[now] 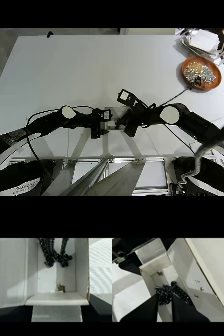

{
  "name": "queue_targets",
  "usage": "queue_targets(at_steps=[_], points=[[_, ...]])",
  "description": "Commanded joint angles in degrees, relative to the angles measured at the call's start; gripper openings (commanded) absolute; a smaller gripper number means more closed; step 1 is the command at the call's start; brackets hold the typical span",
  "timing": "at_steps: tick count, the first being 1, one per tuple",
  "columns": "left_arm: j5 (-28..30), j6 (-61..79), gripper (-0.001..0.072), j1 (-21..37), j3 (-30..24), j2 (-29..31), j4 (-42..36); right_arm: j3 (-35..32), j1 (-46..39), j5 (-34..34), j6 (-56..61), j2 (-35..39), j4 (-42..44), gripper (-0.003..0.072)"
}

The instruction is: Fold the box and place the chain.

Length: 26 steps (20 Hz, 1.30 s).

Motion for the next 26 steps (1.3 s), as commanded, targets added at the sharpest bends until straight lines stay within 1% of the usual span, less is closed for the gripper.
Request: queue_targets(at_steps=[1,2,4,6,7,10,13,15,17,20,22,23,26], points=[[0.0,0.0,0.0137,0.0,0.0,0.0,0.0,1.2,-3.0,2.4,2.2,-0.1,0.6,0.0322],[0.0,0.0,0.0137,0.0,0.0,0.0,0.0,2.1,-4.3,4.3,2.3,0.2,0.5,0.0341],[0.0,0.0,0.0137,0.0,0.0,0.0,0.0,4.4,-7.4,8.2,2.4,1.2,-0.6,0.034],[0.0,0.0,0.0137,0.0,0.0,0.0,0.0,6.5,-11.7,9.4,5.6,2.5,-2.7,0.0339],[0.0,0.0,0.0137,0.0,0.0,0.0,0.0,7.4,-14.6,8.7,9.9,3.3,-5.6,0.0339],[0.0,0.0,0.0137,0.0,0.0,0.0,0.0,8.7,-24.0,6.8,23.8,3.6,-17.7,0.0342],[0.0,0.0,0.0137,0.0,0.0,0.0,0.0,8.7,-33.6,6.9,31.1,1.4,-25.0,0.0342],[0.0,0.0,0.0137,0.0,0.0,0.0,0.0,8.7,-39.6,4.9,34.6,-1.3,-27.4,0.0341],[0.0,0.0,0.0137,0.0,0.0,0.0,0.0,8.7,-44.9,2.0,37.5,-4.9,-27.7,0.034],[0.0,0.0,0.0137,0.0,0.0,0.0,0.0,8.7,-50.8,-4.3,41.0,-10.8,-27.4,0.0339],[0.0,0.0,0.0137,0.0,0.0,0.0,0.0,8.7,-52.8,-7.9,43.0,-14.1,-27.5,0.0336],[0.0,0.0,0.0137,0.0,0.0,0.0,0.0,8.7,-53.3,-9.2,43.1,-15.4,-27.5,0.0315],[0.0,0.0,0.0137,0.0,0.0,0.0,0.0,8.8,-54.5,-11.8,44.8,-17.7,-27.7,0.0294]])
